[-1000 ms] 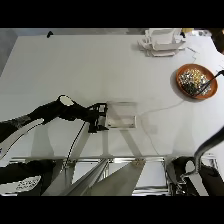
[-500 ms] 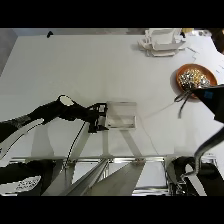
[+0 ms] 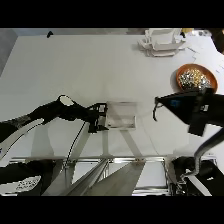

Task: Fold the box and place the chain.

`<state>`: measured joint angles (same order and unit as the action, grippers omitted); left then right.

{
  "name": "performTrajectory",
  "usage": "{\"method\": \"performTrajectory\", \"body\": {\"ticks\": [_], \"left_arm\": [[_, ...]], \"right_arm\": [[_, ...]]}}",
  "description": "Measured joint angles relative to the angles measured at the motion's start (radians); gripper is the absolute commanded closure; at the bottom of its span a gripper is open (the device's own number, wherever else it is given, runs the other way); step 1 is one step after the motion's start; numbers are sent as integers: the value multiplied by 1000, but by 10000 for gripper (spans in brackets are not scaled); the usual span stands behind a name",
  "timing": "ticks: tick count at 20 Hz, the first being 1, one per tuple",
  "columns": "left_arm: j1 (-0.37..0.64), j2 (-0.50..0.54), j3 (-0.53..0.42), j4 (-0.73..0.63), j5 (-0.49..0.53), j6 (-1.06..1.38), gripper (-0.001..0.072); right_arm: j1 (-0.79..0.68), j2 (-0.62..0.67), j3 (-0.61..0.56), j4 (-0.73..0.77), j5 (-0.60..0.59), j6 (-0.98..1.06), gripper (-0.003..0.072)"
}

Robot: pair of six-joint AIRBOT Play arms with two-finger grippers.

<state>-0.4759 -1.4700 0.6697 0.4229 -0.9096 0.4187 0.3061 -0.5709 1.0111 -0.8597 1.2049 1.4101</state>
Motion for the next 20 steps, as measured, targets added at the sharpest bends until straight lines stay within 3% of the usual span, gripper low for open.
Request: {"method": "performTrajectory", "body": {"ticks": [8,20], "left_arm": [[0,0,0,0,0,0,518],[0,0,0,0,0,0,518]], "right_arm": [[272,-248,-76,-181,-171,41,667],[351,-414,-121,-282,-262,84,666]]}}
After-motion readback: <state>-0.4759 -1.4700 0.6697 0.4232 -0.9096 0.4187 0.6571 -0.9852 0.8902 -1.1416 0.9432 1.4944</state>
